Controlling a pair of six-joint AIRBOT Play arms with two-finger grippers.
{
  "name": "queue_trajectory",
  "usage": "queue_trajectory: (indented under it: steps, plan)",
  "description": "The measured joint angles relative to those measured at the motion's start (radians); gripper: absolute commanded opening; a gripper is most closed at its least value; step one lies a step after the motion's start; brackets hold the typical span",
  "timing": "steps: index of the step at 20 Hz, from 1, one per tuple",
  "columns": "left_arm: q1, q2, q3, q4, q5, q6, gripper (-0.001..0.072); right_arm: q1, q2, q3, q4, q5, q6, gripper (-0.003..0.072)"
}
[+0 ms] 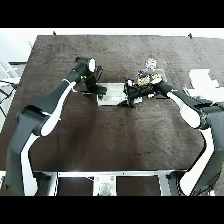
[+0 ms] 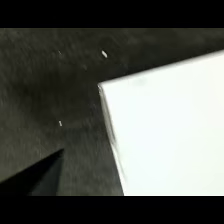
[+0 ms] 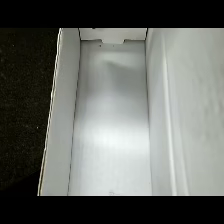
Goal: Fold the box and place the chain.
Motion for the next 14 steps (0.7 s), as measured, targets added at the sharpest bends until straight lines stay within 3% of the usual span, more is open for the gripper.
queue_trajectory:
  steps: [8, 14]
  plan:
    - [0.084, 0.143, -0.003, -0.074, -0.084, 0.322, 0.0619, 0.0, 0.0, 0.0, 0.001, 0.001, 0.001, 0.0589]
    - [0.243, 0.169, -0.121, -0.428, 0.012, 0.982, 0.061, 0.0, 0.0, 0.0, 0.001, 0.001, 0.0, 0.0588]
